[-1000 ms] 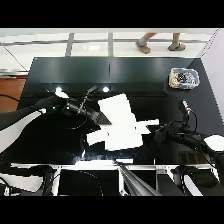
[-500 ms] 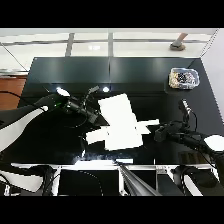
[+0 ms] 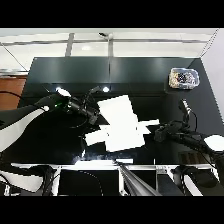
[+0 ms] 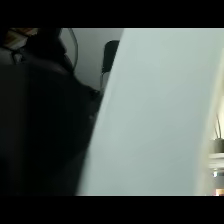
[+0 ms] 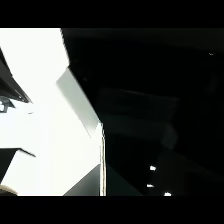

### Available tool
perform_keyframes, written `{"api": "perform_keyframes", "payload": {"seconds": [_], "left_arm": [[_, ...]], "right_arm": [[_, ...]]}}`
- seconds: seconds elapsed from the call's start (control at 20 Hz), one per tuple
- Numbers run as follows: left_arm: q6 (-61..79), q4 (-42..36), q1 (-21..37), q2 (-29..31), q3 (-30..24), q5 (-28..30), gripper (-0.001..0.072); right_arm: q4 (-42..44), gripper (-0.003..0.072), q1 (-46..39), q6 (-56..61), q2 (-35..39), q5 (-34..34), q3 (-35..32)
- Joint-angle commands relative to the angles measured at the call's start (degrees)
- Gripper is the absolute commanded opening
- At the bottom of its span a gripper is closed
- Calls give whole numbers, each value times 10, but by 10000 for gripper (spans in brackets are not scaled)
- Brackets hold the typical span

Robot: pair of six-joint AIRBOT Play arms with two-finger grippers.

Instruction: Fold the box and place the chain.

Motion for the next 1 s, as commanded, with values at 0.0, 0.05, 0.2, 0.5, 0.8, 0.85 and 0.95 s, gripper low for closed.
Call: {"api": "perform_keyframes", "payload": {"seconds": [0.0,0.05,0.2,0.5,0.8,0.85,0.95], "left_arm": [[16,1,-1,0,0,1,66],[17,1,-1,0,0,0,31],[18,1,-1,0,0,0,29],[23,54,2,0,2,-24,27],[126,85,-42,63,1,82,22],[149,80,-55,85,-9,123,22],[217,37,-73,118,-45,197,23]], "right_arm": [[0,14,0,7,0,0,0],[-4,14,0,12,0,0,0],[-40,447,-2,46,0,0,2],[-223,597,-47,68,0,-7,82],[-247,596,-54,66,0,-57,128],[-247,597,-54,66,0,-56,128],[-247,597,-54,66,0,-47,128]]}}
